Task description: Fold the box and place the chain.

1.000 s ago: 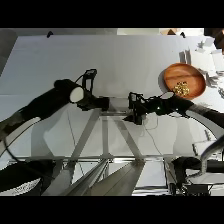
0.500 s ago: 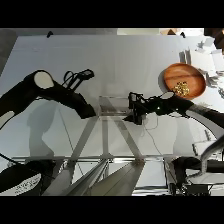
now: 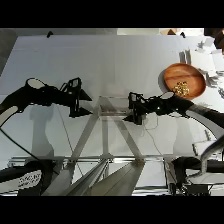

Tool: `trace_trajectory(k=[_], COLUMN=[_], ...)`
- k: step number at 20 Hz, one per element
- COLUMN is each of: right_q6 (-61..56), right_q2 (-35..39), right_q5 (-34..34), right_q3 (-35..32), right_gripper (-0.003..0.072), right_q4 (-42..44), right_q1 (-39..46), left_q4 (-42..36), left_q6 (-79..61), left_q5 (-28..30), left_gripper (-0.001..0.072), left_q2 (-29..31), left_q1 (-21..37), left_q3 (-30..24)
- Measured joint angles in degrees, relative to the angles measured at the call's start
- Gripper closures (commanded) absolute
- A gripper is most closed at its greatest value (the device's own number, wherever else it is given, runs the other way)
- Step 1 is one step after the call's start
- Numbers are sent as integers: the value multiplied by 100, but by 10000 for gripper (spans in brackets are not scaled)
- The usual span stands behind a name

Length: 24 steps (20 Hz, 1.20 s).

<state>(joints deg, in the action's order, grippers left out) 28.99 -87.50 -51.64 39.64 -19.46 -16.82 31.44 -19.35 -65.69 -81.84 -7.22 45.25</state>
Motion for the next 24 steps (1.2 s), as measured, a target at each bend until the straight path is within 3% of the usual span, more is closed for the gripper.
trace_trajectory(k=[12,24], right_q6=[4,-20], right_q2=[0,0], right_q5=[7,26], right_q3=[-2,0], right_gripper=[223,223], right_q4=[-11,20], right_q1=[4,4], left_q4=[-721,-772], left_q6=[-1561,-1550], left_q5=[282,439], left_gripper=[13,6], left_q2=[-758,-719], left_q1=[-507,-511], left_q3=[-24,-26])
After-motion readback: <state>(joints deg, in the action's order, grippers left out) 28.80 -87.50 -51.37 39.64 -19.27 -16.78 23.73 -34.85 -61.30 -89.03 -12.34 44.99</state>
